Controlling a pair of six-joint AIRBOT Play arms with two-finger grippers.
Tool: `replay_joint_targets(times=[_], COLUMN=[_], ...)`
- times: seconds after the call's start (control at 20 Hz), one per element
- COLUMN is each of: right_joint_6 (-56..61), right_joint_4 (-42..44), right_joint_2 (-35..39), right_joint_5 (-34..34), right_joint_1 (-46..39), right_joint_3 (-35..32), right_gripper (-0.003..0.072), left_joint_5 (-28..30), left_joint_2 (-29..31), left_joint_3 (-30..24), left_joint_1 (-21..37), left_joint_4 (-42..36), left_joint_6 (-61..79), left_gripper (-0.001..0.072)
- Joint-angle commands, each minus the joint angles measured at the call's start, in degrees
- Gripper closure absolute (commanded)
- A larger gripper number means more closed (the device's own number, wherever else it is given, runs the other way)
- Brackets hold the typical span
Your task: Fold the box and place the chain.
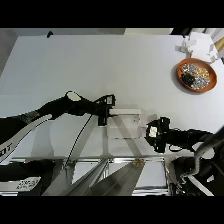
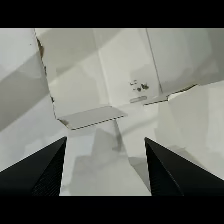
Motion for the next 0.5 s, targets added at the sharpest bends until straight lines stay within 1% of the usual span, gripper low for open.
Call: replay_joint_targets(times=[0.0, 0.1, 0.15, 0.2, 0.25, 0.4, 0.45], right_joint_6=[-0.68, -0.66, -0.68, -0.81, -2.67, -11.54, -11.63], right_joint_4=[0.02, 0.24, 1.18, 2.43, 2.78, 2.60, 2.54], right_joint_2=[-0.61, -2.19, -3.30, -4.50, -5.62, -7.98, -8.04], right_joint_5=[0.57, 0.52, 0.52, 0.37, 0.17, 0.04, 0.07], right_joint_1=[0.07, 0.07, 0.07, 0.22, 0.85, 3.87, 4.46], right_joint_3=[-0.02, -0.02, -0.02, -0.02, -0.02, -0.02, -0.02], right_gripper=[0.0161, 0.0175, 0.0233, 0.0336, 0.0357, 0.0340, 0.0279], left_joint_5=[0.00, 0.00, 0.00, 0.00, 0.00, 0.00, 0.00], left_joint_2=[0.04, 0.04, 0.04, 0.04, 0.04, 0.04, 0.04], left_joint_3=[0.04, 0.04, 0.04, 0.04, 0.04, 0.04, 0.04], left_joint_1=[0.04, 0.04, 0.04, 0.04, 0.04, 0.04, 0.04], left_joint_4=[0.02, 0.02, 0.04, 0.02, 0.02, 0.02, 0.02], left_joint_6=[-0.02, -0.02, -0.02, -0.02, -0.02, -0.02, -0.02], left_gripper=[0.0700, 0.0700, 0.0700, 0.0700, 0.0700, 0.0700, 0.0700])
